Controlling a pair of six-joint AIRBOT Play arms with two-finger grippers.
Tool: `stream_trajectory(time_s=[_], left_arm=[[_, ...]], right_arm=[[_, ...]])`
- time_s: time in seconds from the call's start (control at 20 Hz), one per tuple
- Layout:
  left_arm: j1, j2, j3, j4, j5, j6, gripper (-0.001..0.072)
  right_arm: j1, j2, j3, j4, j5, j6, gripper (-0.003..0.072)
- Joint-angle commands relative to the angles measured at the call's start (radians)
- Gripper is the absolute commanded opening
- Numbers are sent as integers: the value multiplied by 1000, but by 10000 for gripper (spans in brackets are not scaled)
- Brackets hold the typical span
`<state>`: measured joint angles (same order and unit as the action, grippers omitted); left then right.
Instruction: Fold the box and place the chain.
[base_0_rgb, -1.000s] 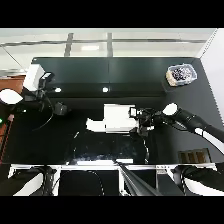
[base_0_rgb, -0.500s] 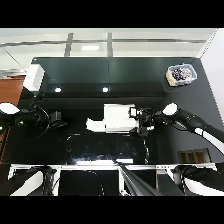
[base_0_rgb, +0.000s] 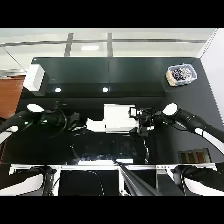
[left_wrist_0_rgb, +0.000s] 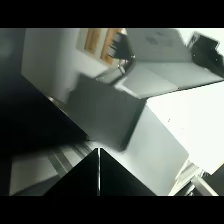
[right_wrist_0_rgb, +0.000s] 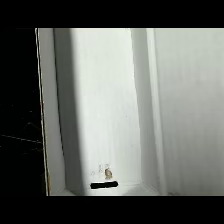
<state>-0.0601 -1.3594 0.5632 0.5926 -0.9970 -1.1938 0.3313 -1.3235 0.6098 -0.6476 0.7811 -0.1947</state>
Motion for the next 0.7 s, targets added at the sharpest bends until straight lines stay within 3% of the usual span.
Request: stream_trajectory(time_s=[0.0, 0.3, 0.35, 0.45, 0.5, 0.65], left_arm=[[-110, -72, 46, -86, 32, 34, 25], [-120, -78, 93, -146, -25, 118, 32], [-120, -78, 106, -150, -49, 117, 143], [-120, -78, 134, -150, -92, 117, 570], [-121, -78, 147, -150, -108, 117, 612], [-134, -78, 177, -164, -133, 116, 612]], right_arm=[[1, 0, -1, 0, 0, 0, 9], [1, 0, -1, 0, 0, 0, 9], [1, 0, -1, 0, 0, 0, 10], [1, 0, -1, 0, 0, 0, 9], [1, 0, -1, 0, 0, 0, 9], [1, 0, -1, 0, 0, 0, 9]])
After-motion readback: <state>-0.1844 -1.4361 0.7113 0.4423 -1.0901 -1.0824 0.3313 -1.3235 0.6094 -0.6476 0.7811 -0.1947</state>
